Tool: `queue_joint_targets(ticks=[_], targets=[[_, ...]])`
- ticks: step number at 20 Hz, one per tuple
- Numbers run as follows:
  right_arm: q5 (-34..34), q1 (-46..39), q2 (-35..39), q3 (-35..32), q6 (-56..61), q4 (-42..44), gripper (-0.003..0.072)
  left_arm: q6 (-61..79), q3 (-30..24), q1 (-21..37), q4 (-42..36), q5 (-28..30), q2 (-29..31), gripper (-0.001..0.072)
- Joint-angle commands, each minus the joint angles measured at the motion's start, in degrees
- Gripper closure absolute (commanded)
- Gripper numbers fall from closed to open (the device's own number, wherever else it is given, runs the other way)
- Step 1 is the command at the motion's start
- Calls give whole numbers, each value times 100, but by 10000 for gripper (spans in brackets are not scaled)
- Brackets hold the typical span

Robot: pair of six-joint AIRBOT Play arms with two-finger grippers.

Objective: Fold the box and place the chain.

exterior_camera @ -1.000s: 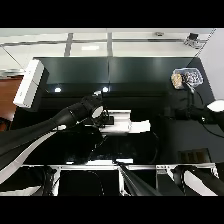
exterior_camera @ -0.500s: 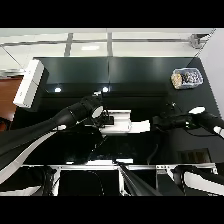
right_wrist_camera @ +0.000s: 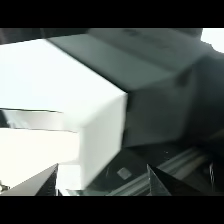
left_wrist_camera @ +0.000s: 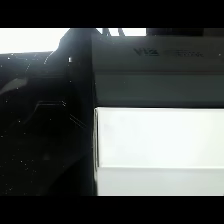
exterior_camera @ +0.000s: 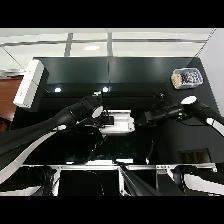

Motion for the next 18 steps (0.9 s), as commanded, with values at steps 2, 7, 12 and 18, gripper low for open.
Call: queue_joint_targets(ticks=[2, 7, 12, 18], targets=[[304, 232, -7, 275, -24, 74, 105, 0, -2, 2, -2, 2, 0, 680], [-72, 809, -7, 636, 933, -739, 308, 0, -2, 2, 0, 2, 0, 680], [-511, 1451, -7, 876, 1751, -901, 308, 0, -2, 2, 0, 2, 0, 680], [-1641, 2361, -7, 992, 3338, -1967, 308, 0, -2, 2, -2, 0, 0, 680]])
